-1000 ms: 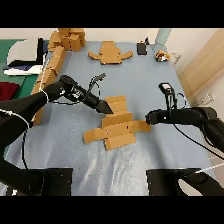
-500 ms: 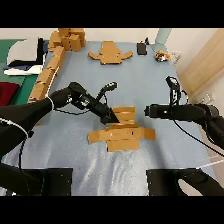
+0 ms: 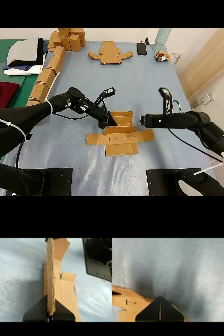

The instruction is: Fold the box.

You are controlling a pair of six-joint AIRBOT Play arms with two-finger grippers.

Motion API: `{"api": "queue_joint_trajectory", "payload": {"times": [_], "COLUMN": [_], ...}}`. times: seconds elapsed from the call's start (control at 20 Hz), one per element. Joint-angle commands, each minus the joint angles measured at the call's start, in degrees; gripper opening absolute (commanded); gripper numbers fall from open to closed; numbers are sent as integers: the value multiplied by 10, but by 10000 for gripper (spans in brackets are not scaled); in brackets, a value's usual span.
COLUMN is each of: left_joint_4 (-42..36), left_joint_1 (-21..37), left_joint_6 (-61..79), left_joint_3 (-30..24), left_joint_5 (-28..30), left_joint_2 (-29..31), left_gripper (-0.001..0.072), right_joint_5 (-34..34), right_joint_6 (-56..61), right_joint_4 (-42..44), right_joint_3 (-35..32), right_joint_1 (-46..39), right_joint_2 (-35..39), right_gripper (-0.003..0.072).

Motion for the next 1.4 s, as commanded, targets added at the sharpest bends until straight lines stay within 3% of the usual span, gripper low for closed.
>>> {"api": "queue_joint_trajectory", "payload": {"times": [0.0, 0.4, 0.95, 1.35], "left_joint_4": [0, -4, -14, -21], "left_joint_1": [0, -1, -3, -3], "left_joint_6": [7, 7, 6, 6], "left_joint_3": [-3, -3, -6, -40], "left_joint_5": [4, 4, -13, -2], "left_joint_2": [0, 0, 0, -1], "left_gripper": [12, 12, 13, 12], "right_joint_5": [-50, -40, -13, 69], "right_joint_6": [17, 30, 30, 30], "right_joint_4": [-17, -36, -8, 10], "right_joint_3": [-35, -97, -83, -59], "right_joint_1": [6, 6, 10, 18], "right_joint_2": [0, 0, 2, 4], "right_gripper": [3, 3, 3, 3]}}
